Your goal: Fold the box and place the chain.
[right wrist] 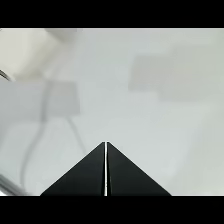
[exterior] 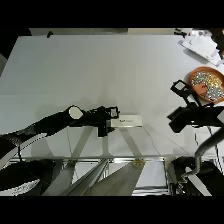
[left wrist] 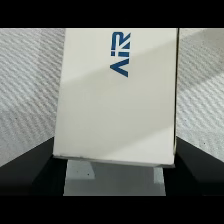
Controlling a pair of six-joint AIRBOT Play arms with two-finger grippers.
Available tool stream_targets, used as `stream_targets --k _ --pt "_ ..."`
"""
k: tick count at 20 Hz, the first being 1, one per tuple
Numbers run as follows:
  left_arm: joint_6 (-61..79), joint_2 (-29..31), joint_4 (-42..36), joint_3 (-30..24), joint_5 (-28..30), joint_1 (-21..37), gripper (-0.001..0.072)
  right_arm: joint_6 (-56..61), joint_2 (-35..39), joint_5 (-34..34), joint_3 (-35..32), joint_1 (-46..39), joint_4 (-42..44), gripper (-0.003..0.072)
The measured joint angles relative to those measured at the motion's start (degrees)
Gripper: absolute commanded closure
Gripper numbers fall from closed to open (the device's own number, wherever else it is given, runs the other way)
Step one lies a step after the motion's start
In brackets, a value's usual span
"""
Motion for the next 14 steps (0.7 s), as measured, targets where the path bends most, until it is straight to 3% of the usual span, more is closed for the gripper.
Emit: stream_targets --k 5,12,13,14 --pt "0.0 0.0 0.0 0.0 0.02 0.0 0.0356 4.28 -8.11 11.61 1.99 -0.87 -8.52 0.0676" --pt "-0.15 0.0 -0.7 0.0 -0.2 0.0 0.0377 7.28 -22.12 13.18 2.4 -1.05 -8.41 0.0675" --pt "-0.33 0.0 -0.87 0.0 -0.5 0.0 0.0429 7.39 -22.88 13.0 2.4 -1.05 -8.2 0.0675" --pt "-0.44 -0.02 -1.05 0.0 -0.68 0.0 0.0558 7.5 -23.52 12.79 2.43 -1.05 -8.07 0.0675"
